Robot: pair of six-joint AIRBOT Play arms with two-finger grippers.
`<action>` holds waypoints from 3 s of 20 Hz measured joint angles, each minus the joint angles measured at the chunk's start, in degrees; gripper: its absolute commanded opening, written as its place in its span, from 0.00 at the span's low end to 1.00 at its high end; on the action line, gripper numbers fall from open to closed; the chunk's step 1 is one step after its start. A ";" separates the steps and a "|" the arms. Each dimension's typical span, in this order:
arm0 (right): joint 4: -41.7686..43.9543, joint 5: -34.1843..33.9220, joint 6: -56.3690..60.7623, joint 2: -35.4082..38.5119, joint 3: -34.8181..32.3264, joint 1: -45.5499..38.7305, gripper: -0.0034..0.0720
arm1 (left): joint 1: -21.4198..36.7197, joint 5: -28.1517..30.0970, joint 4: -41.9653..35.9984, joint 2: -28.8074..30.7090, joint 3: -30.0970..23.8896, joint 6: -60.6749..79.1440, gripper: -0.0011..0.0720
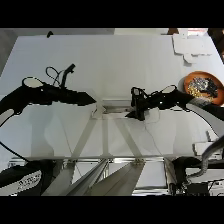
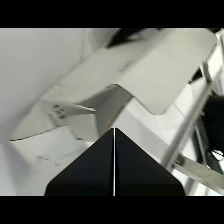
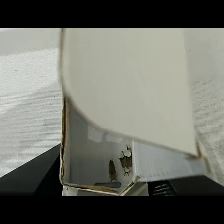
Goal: Fold the box and place the chain.
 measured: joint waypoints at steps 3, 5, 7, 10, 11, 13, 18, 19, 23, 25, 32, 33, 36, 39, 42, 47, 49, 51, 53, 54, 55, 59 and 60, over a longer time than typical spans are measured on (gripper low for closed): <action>0.00 0.00 0.00 0.00 0.00 0.00 0.57 | 1.42 2.16 8.13 0.31 -0.07 -5.46 0.02; 0.00 0.02 0.00 0.00 0.00 0.00 0.57 | 0.90 2.82 11.26 -1.20 -0.24 -7.56 0.02; 0.00 0.02 -0.02 0.00 0.00 0.00 0.57 | -0.55 3.52 13.09 -3.43 -0.33 -9.05 0.02; 0.00 0.00 -0.02 0.00 0.00 0.00 0.57 | -3.21 5.49 14.95 -6.01 -0.39 -11.43 0.02; 0.00 0.02 0.00 0.00 0.00 0.00 0.57 | -3.89 6.10 15.39 -6.43 -0.39 -11.87 0.02; 0.00 0.00 -0.02 0.00 0.00 0.00 0.57 | -4.85 6.64 16.04 -7.04 -0.39 -13.03 0.02; -0.02 0.02 -0.02 0.00 0.00 0.00 0.57 | -5.70 7.37 16.55 -7.54 -0.39 -14.16 0.02; -0.04 0.02 -0.02 0.00 0.00 -0.02 0.57 | -5.77 7.37 16.26 -7.58 -0.39 -14.21 0.02; 0.02 0.00 -0.02 0.00 0.00 0.00 0.57 | -5.88 6.62 12.70 -7.61 -0.39 -12.61 0.02; 0.02 0.00 -0.02 0.00 0.00 0.00 0.57 | -5.88 5.75 11.02 -7.50 -0.39 -11.56 0.02; 0.02 0.00 -0.02 0.00 0.00 0.00 0.57 | -4.74 4.96 11.13 -7.41 -0.39 -10.05 0.02; 0.02 0.00 -0.02 0.00 0.00 0.00 0.57 | -4.26 5.11 11.54 -7.39 -0.39 -10.05 0.02; 0.02 0.00 -0.02 0.00 0.00 0.00 0.57 | -3.13 7.17 14.14 -7.39 -0.42 -11.47 0.02; 0.02 0.00 -0.02 0.00 0.00 0.00 0.57 | -2.86 8.79 15.76 -7.45 -0.90 -12.72 0.02; 0.02 0.00 -0.02 0.00 0.00 0.00 0.57 | -3.23 10.05 16.39 -7.50 -2.21 -13.27 0.02; 0.02 0.02 -0.02 0.00 0.00 0.00 0.57 | -4.07 10.43 13.64 -7.50 -4.26 -12.76 0.02; 0.02 0.02 -0.02 0.00 0.00 0.00 0.57 | -4.35 9.60 10.43 -7.50 -4.59 -11.21 0.02; 0.00 0.02 0.00 0.00 0.00 0.00 0.57 | -4.57 8.72 7.37 -7.50 -4.76 -9.60 0.02; 0.00 0.02 -0.02 0.00 0.00 0.00 0.57 | -4.72 7.87 4.79 -7.50 -4.83 -8.39 0.03; 0.00 0.00 -0.02 0.00 0.00 0.00 0.57 | -4.74 7.52 3.39 -7.50 -4.87 -7.72 0.03; 0.00 0.02 -0.02 0.00 0.00 0.00 0.57 | -4.76 7.04 2.01 -7.50 -4.87 -6.93 0.03; 0.00 0.02 0.00 0.00 0.00 0.00 0.57 | -4.81 4.63 -4.04 -7.50 -4.90 -3.10 0.04; 0.00 0.00 0.00 0.00 0.00 0.00 0.57 | -4.81 4.15 -5.53 -7.50 -4.90 -2.23 0.04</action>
